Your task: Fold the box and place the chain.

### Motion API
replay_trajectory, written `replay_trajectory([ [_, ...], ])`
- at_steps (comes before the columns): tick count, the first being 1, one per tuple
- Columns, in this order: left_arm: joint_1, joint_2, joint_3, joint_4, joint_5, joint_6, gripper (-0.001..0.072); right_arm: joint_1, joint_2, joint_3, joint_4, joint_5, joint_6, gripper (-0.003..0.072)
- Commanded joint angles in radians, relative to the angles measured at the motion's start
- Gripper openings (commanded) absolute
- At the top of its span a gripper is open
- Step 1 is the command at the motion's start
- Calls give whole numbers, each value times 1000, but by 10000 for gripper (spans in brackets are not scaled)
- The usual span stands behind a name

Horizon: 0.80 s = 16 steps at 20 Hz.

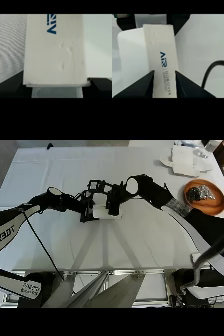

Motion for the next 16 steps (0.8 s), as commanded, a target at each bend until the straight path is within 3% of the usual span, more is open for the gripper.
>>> replay_trajectory([
  [1, 1, 0, 1, 0, 0, -1, 393, 17, 11, -1, -47, -43, 4, 295],
  [5, 1, 0, 1, 0, 0, -1, 393, 35, 70, -18, -43, 23, -8, 296],
  [8, 1, 0, 1, 1, 0, -1, 393, 35, 145, -128, -42, -89, -26, 296],
  [10, 1, 0, 1, 0, 0, -1, 393, 31, 163, -192, -42, -105, -24, 296],
  [12, 1, 0, 1, 0, 0, -1, 393, 26, 157, -217, -45, -118, -23, 311],
  [13, 1, 0, 1, 0, 0, -1, 393, 26, 157, -219, -45, -140, -23, 362],
  [16, 1, 0, 1, 0, 0, -1, 393, 26, 156, -219, -45, -191, -24, 364],
])
